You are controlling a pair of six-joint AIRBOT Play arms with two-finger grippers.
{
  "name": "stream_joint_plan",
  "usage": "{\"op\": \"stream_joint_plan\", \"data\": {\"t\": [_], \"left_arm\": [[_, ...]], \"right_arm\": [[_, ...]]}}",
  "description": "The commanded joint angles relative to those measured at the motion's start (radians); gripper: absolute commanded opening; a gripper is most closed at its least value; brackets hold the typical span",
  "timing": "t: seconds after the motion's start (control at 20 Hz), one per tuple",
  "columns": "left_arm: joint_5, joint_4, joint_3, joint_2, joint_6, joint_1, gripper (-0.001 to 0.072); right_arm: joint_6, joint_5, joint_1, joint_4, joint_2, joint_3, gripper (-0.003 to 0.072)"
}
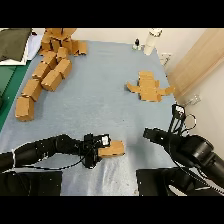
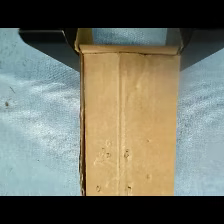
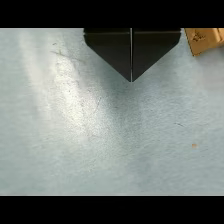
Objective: Fold the box.
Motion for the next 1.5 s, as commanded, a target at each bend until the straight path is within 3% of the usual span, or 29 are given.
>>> {"op": "stream_joint_plan", "data": {"t": [0.0, 0.2, 0.35, 0.6, 0.7, 0.85, 1.1, 1.45], "left_arm": [[0.011, -0.002, 0.002, 0.0, -0.027, 0.002, 0.0477], [0.011, 0.006, 0.013, 0.038, -0.194, 0.051, 0.0477], [0.012, 0.119, 0.026, 0.142, -0.414, 0.191, 0.0477], [-0.056, 0.394, 0.026, 0.273, -0.74, 0.65, 0.0477], [-0.11, 0.401, 0.026, 0.26, -0.75, 0.839, 0.0477], [-0.101, 0.4, 0.031, 0.223, -0.767, 1.024, 0.0477], [-0.098, 0.4, 0.116, 0.049, -0.802, 1.075, 0.0477], [-0.084, 0.367, 0.331, -0.193, -0.854, 1.073, 0.0477]], "right_arm": [[0.09, 0.061, -0.003, -0.02, -0.098, 0.008, 0.0003], [0.167, 0.116, -0.004, -0.053, -0.161, 0.008, 0.0003], [0.167, 0.115, -0.004, -0.072, -0.167, 0.008, 0.0003], [0.163, 0.116, -0.004, -0.076, -0.167, 0.008, 0.0003], [0.163, 0.116, -0.004, -0.075, -0.167, 0.008, 0.0003], [0.148, 0.126, -0.003, -0.075, -0.167, 0.008, 0.0003], [0.143, 0.167, -0.003, -0.074, -0.166, 0.008, 0.0003], [0.143, 0.175, -0.003, -0.072, -0.166, 0.008, 0.0003]]}}
